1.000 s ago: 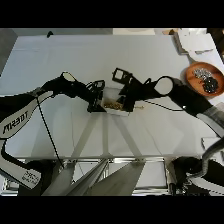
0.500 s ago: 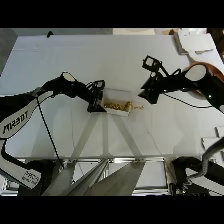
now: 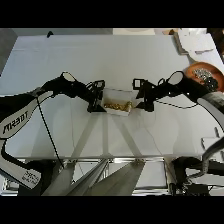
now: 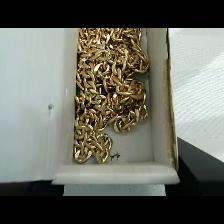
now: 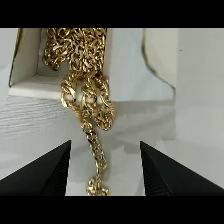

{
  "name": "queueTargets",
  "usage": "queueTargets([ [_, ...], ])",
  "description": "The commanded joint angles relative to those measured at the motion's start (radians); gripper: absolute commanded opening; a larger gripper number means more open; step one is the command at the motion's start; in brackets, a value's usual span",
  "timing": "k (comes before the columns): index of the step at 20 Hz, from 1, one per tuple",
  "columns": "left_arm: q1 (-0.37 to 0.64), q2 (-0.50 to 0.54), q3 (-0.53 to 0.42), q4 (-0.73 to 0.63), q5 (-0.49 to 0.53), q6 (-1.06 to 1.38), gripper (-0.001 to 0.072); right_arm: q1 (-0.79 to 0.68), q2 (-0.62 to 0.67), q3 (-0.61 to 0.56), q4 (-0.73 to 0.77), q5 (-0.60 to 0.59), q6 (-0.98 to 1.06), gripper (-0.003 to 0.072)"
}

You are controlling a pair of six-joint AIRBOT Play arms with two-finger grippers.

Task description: Fold the box and place the chain.

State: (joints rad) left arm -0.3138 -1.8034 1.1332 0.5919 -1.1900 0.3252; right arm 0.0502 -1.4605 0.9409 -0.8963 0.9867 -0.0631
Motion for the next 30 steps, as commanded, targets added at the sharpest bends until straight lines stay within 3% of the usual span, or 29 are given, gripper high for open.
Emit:
queueTargets([
  [1, 0.000, 0.000, 0.001, 0.000, 0.000, 0.000, 0.0367, 0.026, -0.056, 0.000, 0.059, -0.045, -0.081, 0.0477],
  [6, 0.000, 0.000, 0.001, 0.000, 0.000, 0.000, 0.0367, 0.035, -0.104, 0.000, 0.135, -0.061, -0.105, 0.0461],
  [8, 0.000, 0.000, 0.001, 0.000, 0.000, 0.000, 0.0367, 0.038, -0.112, 0.000, 0.134, -0.060, -0.134, 0.0358],
  [11, 0.000, 0.000, 0.001, 0.000, 0.000, 0.000, 0.0367, 0.038, -0.111, 0.000, 0.114, -0.063, -0.132, 0.0034],
  [21, 0.000, 0.000, 0.001, 0.000, 0.000, 0.000, 0.0367, 0.037, -0.047, 0.000, -0.047, -0.140, 0.011, 0.0012],
  [27, 0.000, 0.000, 0.001, 0.000, 0.000, 0.000, 0.0367, 0.037, 0.101, 0.000, -0.082, -0.065, 0.151, 0.0012],
  [30, 0.000, 0.000, 0.001, 0.000, 0.000, 0.000, 0.0367, 0.039, 0.191, 0.000, 0.028, 0.010, 0.164, 0.0012],
])
